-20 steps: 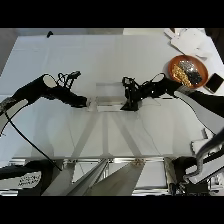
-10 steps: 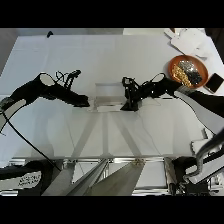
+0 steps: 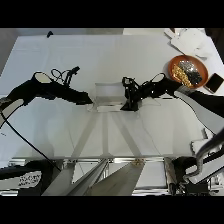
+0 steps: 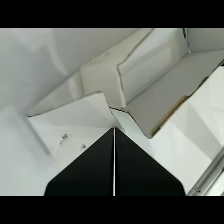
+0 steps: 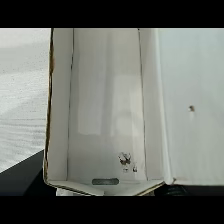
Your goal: Fold the box and place the chain.
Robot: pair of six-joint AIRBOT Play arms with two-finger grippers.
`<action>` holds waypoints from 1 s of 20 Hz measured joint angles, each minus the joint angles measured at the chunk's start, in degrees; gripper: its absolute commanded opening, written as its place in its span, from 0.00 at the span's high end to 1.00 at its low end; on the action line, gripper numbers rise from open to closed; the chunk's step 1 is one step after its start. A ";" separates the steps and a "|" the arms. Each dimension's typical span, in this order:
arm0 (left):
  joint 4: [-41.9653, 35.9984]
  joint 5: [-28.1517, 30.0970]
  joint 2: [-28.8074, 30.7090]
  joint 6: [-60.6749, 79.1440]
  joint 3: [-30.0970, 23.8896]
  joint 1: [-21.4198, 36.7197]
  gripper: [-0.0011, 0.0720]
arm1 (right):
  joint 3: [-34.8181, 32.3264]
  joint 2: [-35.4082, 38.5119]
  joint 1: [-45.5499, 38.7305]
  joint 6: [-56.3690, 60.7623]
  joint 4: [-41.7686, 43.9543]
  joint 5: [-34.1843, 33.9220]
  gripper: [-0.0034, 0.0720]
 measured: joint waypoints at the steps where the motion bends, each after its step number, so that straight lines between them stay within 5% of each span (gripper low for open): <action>1: 0.70 0.85 0.42 -0.04 0.00 0.76 0.98 | 0.00 0.00 0.00 0.00 0.02 -0.02 0.25; 8: 14.12 5.40 1.27 -10.60 0.00 2.29 0.98 | 0.00 0.00 0.00 0.00 0.02 -0.02 0.25; 20: 17.62 8.81 -3.04 -17.81 0.07 -3.80 0.98 | 0.00 0.00 0.00 0.00 0.00 -0.02 0.25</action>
